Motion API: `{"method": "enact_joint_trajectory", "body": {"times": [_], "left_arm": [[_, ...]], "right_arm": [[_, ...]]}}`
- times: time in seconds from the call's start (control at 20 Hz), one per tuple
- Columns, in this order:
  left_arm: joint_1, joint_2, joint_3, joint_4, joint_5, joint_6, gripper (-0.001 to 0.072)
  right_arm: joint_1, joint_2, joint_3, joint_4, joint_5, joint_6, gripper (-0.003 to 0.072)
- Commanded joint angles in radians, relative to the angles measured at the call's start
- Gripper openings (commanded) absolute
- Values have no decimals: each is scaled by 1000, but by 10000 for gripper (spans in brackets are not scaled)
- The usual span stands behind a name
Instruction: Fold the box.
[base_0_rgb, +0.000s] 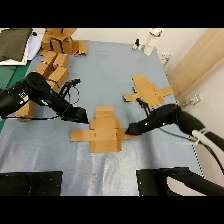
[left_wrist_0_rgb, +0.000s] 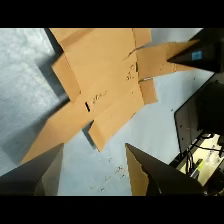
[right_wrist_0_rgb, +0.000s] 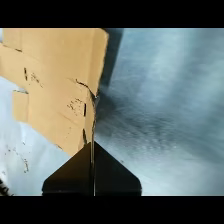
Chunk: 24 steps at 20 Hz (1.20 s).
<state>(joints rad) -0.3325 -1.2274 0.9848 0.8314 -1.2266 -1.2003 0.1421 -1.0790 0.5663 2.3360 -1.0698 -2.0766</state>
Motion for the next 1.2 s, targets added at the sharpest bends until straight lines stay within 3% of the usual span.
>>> {"method": "enact_joint_trajectory", "body": {"times": [0.0, 0.25, 0.6, 1.05, 1.1, 1.15], "left_arm": [[60, -44, -17, -34, -44, 54, 582], [72, -174, -20, -126, -25, 144, 582], [73, -328, -19, -225, 13, 296, 582], [149, -338, -19, -387, -32, 516, 575], [149, -338, -20, -386, -48, 535, 420], [146, -343, -20, -389, -68, 550, 363]], "right_arm": [[179, 132, -113, 21, 221, -11, 2], [318, 187, -144, 16, 275, 1, 2], [327, 187, -144, 5, 278, 19, 2], [327, 187, -144, -39, 274, 64, 2], [327, 187, -144, -43, 275, 66, 2], [326, 187, -144, -47, 275, 71, 2]]}}
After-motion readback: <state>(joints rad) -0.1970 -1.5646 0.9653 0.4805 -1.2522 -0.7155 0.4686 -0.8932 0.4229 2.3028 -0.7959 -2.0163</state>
